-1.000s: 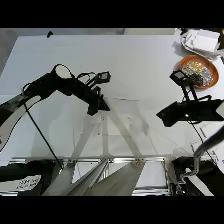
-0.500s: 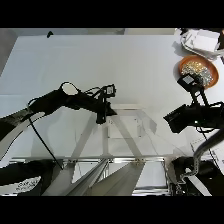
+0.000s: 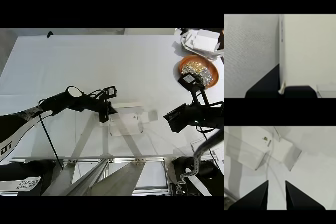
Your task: Fold the box and place the chain.
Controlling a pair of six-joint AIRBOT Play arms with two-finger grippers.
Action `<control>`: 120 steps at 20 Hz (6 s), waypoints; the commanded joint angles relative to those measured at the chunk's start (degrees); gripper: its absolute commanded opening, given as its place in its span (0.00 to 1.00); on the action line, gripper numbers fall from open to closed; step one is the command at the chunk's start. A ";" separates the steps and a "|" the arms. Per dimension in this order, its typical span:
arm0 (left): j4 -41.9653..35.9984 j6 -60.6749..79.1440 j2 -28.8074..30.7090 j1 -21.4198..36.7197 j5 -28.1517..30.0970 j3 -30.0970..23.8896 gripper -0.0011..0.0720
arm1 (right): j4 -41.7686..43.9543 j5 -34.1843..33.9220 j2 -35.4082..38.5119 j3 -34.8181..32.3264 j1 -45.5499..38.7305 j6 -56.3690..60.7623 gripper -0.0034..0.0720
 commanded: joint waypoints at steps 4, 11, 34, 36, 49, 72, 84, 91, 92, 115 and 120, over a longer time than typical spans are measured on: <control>-0.26 1.75 -1.62 -0.07 1.44 -0.02 0.02 | -0.02 -1.01 -0.07 0.00 0.00 -0.04 0.36; -0.87 5.62 -2.40 -0.09 -1.18 -0.02 0.02 | -0.02 -1.03 -0.07 0.00 0.00 -0.02 0.36; 1.51 5.95 -2.43 -0.11 -3.37 2.34 0.02 | 0.00 -0.87 -0.07 0.00 0.00 -0.02 0.36; 1.49 5.92 -2.78 -0.11 -3.28 2.34 0.02 | 0.00 -0.87 -0.07 0.00 0.00 -0.02 0.36; 1.49 3.82 -3.89 -0.11 -3.34 2.34 0.03 | -0.02 -0.63 -0.07 0.02 0.00 -0.04 0.36; 1.51 3.80 -3.89 -0.13 -3.78 2.34 0.03 | 9.81 -10.10 -2.56 -17.11 2.78 -47.17 0.31; 1.51 3.80 -3.87 -0.11 -3.78 2.34 0.03 | 8.44 -38.95 -10.34 -27.63 17.66 -60.19 0.95; 1.51 3.82 -3.87 -0.11 -3.78 2.34 0.03 | 11.93 -47.39 -10.34 -29.81 22.18 -59.93 0.95; 1.51 3.80 -3.87 -0.11 -3.78 2.34 0.03 | 11.93 -47.39 -10.32 -29.79 22.18 -59.95 0.95; 1.51 3.82 -3.82 -0.11 -3.78 2.34 0.03 | 22.62 -39.06 -9.68 -23.56 9.70 -69.55 0.95; 1.51 3.82 -3.82 -0.11 -3.78 2.34 0.03 | 30.12 -37.00 -9.68 -23.56 4.98 -75.34 0.95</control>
